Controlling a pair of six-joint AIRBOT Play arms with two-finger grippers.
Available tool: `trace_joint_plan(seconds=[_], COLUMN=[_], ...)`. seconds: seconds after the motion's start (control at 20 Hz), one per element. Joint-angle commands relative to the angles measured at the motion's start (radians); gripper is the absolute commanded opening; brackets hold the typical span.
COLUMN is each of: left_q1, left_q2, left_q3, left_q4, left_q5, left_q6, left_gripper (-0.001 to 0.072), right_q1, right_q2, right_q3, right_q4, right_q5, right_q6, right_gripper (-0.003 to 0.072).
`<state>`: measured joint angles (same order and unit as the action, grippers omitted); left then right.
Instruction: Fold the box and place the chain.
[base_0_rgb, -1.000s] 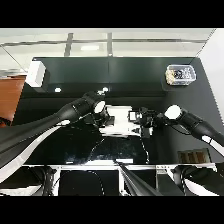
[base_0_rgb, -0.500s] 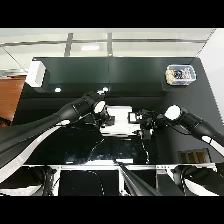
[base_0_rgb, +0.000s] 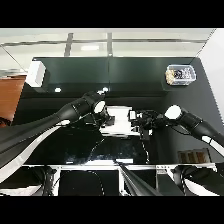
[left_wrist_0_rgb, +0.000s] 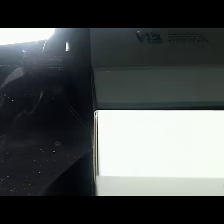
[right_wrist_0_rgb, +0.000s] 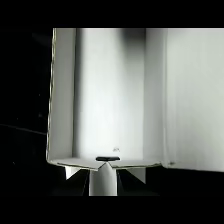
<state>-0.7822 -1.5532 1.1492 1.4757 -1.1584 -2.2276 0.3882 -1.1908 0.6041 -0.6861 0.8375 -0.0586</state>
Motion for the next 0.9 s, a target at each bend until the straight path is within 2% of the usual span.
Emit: trace_joint_plan(seconds=[0.0,0.15,0.45,0.55,0.6,0.65,0.7,0.8,0.85], left_q1=[0.001,0.001,0.001,0.001,0.001,0.001,0.001,0.001,0.001], left_q2=[0.0,0.0,0.0,0.0,0.0,0.0,0.0,0.0,0.0], left_q3=[0.001,0.001,0.001,0.001,0.001,0.001,0.001,0.001,0.001], left_q4=[0.0,0.0,0.0,0.0,0.0,0.0,0.0,0.0,0.0], left_q5=[0.002,0.002,0.002,0.002,0.001,0.001,0.001,0.001,0.001], left_q6=[0.0,-0.001,-0.001,-0.001,-0.001,-0.001,-0.001,-0.001,-0.001], left_gripper=[0.0026,0.0026,0.0025,0.0026,0.0026,0.0026,0.0026,0.0026,0.0026], right_q1=[0.008,0.019,0.019,0.019,0.019,0.019,0.019,0.015,0.006], right_q2=[-0.021,-0.065,-0.075,-0.075,-0.075,-0.075,-0.075,-0.069,-0.057], right_q3=[-0.008,-0.008,-0.008,-0.008,-0.008,-0.008,-0.008,-0.006,-0.003], right_q4=[0.145,0.246,0.239,0.24,0.239,0.24,0.241,0.223,0.202], right_q5=[-0.01,-0.026,-0.056,-0.058,-0.057,-0.059,-0.059,-0.053,-0.05], right_q6=[0.003,0.002,0.003,0.011,0.014,0.024,0.031,0.103,0.214], right_gripper=[0.0189,0.0191,0.0191,0.0494,0.0282,0.029,0.038,0.001,0.0011])
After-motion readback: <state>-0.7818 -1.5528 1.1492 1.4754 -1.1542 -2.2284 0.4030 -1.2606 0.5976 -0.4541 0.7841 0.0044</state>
